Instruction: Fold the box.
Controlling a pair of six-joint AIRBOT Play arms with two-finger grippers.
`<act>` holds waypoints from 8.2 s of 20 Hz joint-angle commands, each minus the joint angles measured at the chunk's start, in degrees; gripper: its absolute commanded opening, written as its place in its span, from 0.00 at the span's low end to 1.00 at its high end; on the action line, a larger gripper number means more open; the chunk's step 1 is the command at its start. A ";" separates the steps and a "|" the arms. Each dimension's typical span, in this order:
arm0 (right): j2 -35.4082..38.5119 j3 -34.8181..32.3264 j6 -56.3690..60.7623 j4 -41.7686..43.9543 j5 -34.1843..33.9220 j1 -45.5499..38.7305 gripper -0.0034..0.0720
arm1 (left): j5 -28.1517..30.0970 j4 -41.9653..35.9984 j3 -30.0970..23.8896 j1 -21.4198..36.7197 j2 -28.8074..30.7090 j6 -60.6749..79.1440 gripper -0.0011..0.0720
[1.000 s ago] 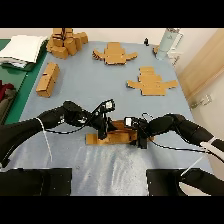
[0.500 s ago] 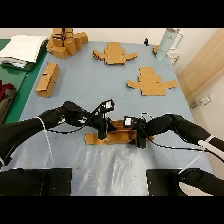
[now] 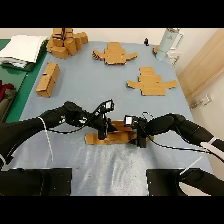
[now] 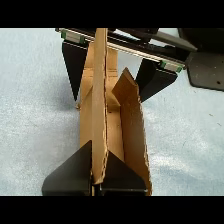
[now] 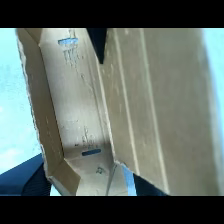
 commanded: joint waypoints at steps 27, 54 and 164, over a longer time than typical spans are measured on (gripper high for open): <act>-2.45 0.07 0.00 0.20 0.92 -0.02 0.93 | 2.58 0.15 0.04 0.00 -0.02 -0.57 0.03; -2.32 0.07 1.03 -0.09 1.05 -0.02 0.73 | 2.62 0.15 0.04 0.00 -0.02 -0.57 0.03; -2.32 0.07 1.05 -0.11 1.51 -0.02 0.73 | 10.36 3.58 -17.77 1.88 17.86 7.23 0.94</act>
